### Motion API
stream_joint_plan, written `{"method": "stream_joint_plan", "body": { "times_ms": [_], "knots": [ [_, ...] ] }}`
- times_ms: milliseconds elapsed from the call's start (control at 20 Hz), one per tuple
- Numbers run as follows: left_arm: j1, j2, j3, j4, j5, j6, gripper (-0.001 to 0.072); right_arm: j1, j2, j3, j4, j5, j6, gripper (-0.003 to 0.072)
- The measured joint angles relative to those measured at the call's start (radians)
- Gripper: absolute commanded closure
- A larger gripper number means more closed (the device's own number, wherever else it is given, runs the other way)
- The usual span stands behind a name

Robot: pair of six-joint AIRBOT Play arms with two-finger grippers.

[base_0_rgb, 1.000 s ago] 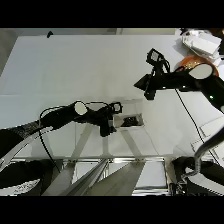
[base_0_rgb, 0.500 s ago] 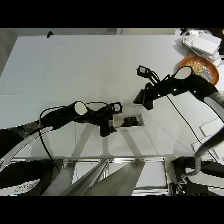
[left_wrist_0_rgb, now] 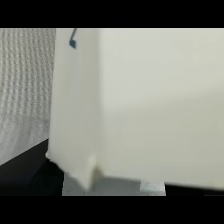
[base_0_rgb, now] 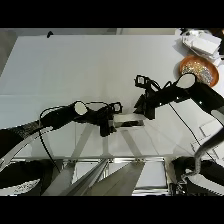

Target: Fold the box and place the chain.

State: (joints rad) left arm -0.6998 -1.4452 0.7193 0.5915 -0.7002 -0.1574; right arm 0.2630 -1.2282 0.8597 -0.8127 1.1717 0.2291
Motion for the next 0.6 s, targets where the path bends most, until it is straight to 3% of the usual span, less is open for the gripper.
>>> {"method": "stream_joint_plan", "body": {
  "times_ms": [600],
  "knots": [
    [0.0, 0.0, 0.0, 0.0, 0.0, 0.0, 0.0376, 0.106, 0.029, -0.012, -0.077, 0.043, 0.035, 0.0368]
  ]
}}
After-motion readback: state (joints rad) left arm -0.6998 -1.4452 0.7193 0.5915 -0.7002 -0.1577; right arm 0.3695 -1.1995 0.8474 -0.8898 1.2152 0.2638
